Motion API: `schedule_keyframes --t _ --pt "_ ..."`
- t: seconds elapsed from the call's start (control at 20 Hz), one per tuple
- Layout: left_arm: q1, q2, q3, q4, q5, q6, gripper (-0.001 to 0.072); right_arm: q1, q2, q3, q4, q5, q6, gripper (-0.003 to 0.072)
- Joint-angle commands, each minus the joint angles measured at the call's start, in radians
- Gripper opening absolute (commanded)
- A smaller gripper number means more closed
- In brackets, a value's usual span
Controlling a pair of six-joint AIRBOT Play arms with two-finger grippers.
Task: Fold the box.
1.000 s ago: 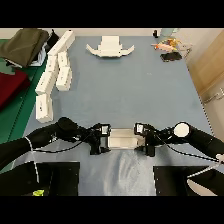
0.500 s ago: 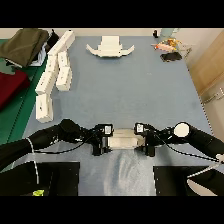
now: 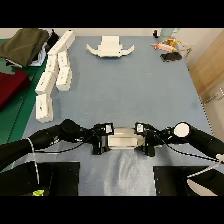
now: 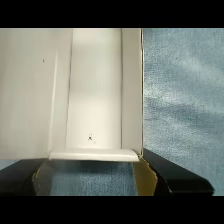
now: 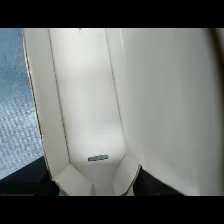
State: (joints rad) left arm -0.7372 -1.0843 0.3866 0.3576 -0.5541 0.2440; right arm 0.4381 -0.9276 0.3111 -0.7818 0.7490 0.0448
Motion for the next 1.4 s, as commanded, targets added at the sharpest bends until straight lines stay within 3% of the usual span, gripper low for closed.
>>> schedule_keyframes --t 0.0,0.6,0.7,0.75,1.35 --pt "0.001 -0.001 0.001 0.005 0.004 -0.005 0.0699 0.000 0.000 0.000 0.000 0.000 -0.001 0.0511" --pt "-0.022 -0.040 0.036 0.032 0.003 -0.035 0.0697 0.000 0.000 0.000 0.000 0.000 0.000 0.0512" --pt "-0.022 -0.040 0.036 0.032 0.002 -0.035 0.0540 0.000 0.000 0.000 0.000 0.000 -0.001 0.0511" --pt "-0.022 -0.040 0.036 0.032 0.002 -0.035 0.0528 0.000 0.000 0.000 0.000 0.000 -0.001 0.0512" --pt "-0.022 -0.040 0.036 0.031 0.003 -0.035 0.0532 0.000 0.000 0.000 0.000 0.000 0.000 0.0511"
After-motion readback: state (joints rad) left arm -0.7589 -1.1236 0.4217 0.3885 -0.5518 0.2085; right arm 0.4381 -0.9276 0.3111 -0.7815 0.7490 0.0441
